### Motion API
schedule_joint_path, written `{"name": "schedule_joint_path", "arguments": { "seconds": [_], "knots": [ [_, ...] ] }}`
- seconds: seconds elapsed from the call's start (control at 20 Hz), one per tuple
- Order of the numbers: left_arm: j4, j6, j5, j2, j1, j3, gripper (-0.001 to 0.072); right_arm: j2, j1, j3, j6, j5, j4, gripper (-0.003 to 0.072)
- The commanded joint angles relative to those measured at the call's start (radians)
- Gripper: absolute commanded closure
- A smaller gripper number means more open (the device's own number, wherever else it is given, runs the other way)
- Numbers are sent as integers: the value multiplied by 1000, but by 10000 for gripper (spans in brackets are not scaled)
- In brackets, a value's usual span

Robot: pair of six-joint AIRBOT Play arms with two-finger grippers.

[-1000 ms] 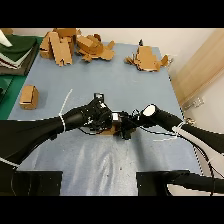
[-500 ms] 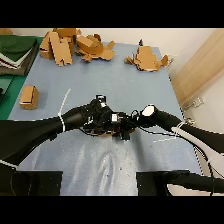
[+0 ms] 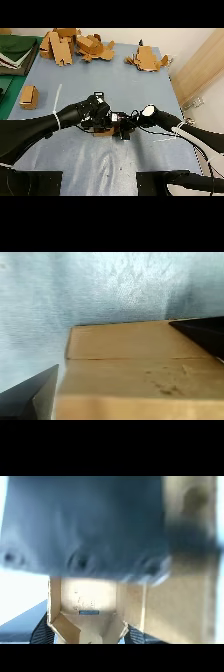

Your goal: Fold the box.

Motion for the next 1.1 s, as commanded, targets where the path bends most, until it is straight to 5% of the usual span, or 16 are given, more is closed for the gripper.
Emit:
{"name": "schedule_joint_path", "arguments": {
  "seconds": [0.0, 0.3, 0.5, 0.6, 0.7, 0.8, 0.9, 0.95, 1.05],
  "knots": [
    [1, 31, -34, 37, 26, 1, 42, 0, 0, 0, 0, 0, -1, 198],
    [-10, 96, -118, 99, 35, 1, 43, 0, 0, 0, 0, 0, -1, 198],
    [-13, 179, -303, 143, 35, 1, 65, 0, 0, 0, 0, 1, -1, 198],
    [-10, 221, -414, 163, 35, 1, 244, 0, 0, 0, 0, 1, -1, 198],
    [-2, 303, -497, 174, 34, 1, 247, 0, 0, 0, 0, 0, -1, 198],
    [113, 387, -584, 172, 34, -5, 701, 0, 0, 0, 0, 1, -1, 198],
    [307, 462, -522, 173, 37, -34, 701, 0, 0, 0, 0, 0, -1, 198],
    [314, 627, -402, 176, 47, -61, 701, 0, 0, 0, 0, 1, -1, 198],
    [41, 1122, -113, 184, 106, -134, 702, 0, -1, 0, 0, 1, -2, 198]
  ]
}}
